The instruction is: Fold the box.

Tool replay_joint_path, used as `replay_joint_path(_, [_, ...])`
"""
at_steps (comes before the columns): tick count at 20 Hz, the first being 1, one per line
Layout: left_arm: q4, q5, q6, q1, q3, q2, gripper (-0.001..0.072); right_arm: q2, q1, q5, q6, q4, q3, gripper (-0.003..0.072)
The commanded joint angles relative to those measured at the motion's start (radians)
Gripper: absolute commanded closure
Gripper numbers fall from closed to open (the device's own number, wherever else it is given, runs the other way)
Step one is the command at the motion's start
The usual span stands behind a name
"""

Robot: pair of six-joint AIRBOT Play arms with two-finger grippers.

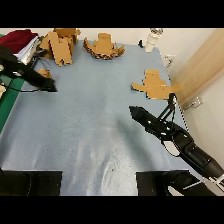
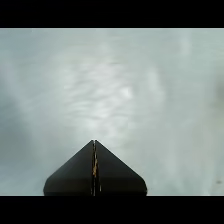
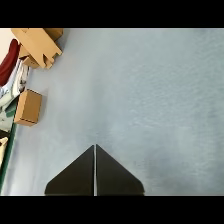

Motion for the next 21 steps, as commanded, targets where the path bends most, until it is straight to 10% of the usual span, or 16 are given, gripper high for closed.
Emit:
replay_joint_path(1, [-0.154, -0.043, -0.006, -0.198, 0.001, 0.005, 0.0697, -0.085, 0.0, 0.085, -0.023, -0.061, 0.096, 0.0668])
replay_joint_path(8, [-0.155, 0.109, -0.056, -0.483, 0.001, 0.004, 0.0696, -0.375, 0.031, 0.088, -0.059, -0.05, 0.365, 0.0668])
replay_joint_path(21, [-0.158, 0.105, -0.054, -0.5, 0.001, 0.004, 0.0696, -0.415, 0.076, 0.111, -0.059, 0.011, 0.404, 0.0664])
